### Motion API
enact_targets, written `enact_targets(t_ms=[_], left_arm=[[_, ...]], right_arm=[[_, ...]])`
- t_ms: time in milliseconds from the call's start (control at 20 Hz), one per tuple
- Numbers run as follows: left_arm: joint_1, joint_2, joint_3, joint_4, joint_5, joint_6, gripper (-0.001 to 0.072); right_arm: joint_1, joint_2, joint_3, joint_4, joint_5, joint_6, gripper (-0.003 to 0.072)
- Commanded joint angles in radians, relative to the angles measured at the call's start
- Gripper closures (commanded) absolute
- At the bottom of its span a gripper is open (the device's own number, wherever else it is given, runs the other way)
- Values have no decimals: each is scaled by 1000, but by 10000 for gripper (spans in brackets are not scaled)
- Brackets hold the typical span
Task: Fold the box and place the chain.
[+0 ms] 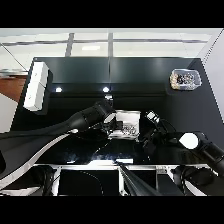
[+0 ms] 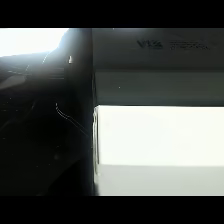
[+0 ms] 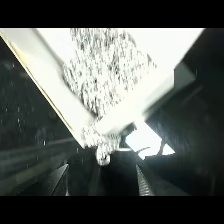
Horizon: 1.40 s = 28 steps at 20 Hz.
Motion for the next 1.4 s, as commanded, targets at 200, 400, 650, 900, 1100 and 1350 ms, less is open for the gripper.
enact_targets(t_ms=[200, 400, 650, 900, 1100, 1350], left_arm=[[0, 0, 0, 0, 1, 0, 677], [0, 0, 0, 0, 0, 0, 677], [0, 0, 0, 0, 0, 0, 677], [0, 0, 0, 0, 0, 0, 676], [0, 0, 0, 0, 0, 0, 677], [0, 0, 0, 0, 0, 0, 676]], right_arm=[[116, -1, -9, -87, -126, 51, 281], [116, -1, -24, -114, -146, 76, 309], [116, -3, -31, -114, -148, 75, 309], [116, -30, -31, -114, -148, 75, 309], [116, -36, -31, -114, -164, 75, 309], [127, -36, -31, -123, -165, 75, 319]])
